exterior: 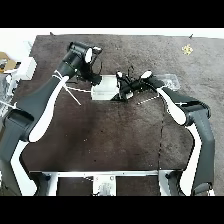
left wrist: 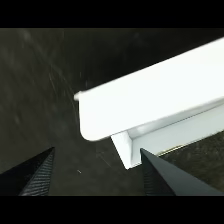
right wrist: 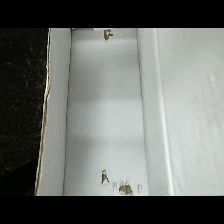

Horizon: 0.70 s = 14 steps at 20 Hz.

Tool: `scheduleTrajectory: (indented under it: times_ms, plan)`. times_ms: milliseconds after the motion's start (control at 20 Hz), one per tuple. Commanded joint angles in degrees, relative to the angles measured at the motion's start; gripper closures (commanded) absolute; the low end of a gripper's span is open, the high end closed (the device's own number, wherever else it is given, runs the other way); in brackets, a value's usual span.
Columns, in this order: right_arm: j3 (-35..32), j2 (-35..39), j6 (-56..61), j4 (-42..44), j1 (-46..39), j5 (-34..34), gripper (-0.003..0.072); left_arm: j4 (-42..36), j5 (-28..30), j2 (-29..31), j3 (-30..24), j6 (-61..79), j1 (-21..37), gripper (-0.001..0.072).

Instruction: Fold the box and place the chain.

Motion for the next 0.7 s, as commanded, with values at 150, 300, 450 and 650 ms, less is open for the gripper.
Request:
scheduleTrajectory:
  times_ms: [150, 300, 450, 650]
  plan:
    - [0.0, 0.0, 0.0, 0.0, 0.0, 0.0, 0.0231, -16.9, 5.4, 1.7, -0.2, 26.8, 7.7, 0.0125]
    - [0.0, 0.0, 0.0, 0.0, 0.0, 0.0, 0.0231, -33.0, 6.1, 1.6, -2.6, 46.9, 14.2, 0.0125]
    - [0.0, 0.0, 0.0, 0.0, 0.0, 0.0, 0.0231, -46.9, 4.8, 1.5, -6.6, 63.8, 20.7, 0.0126]
    - [0.0, 0.0, 0.0, 0.0, 0.0, 0.0, 0.0231, -60.1, 1.5, 0.1, -12.2, 77.9, 26.6, 0.0126]
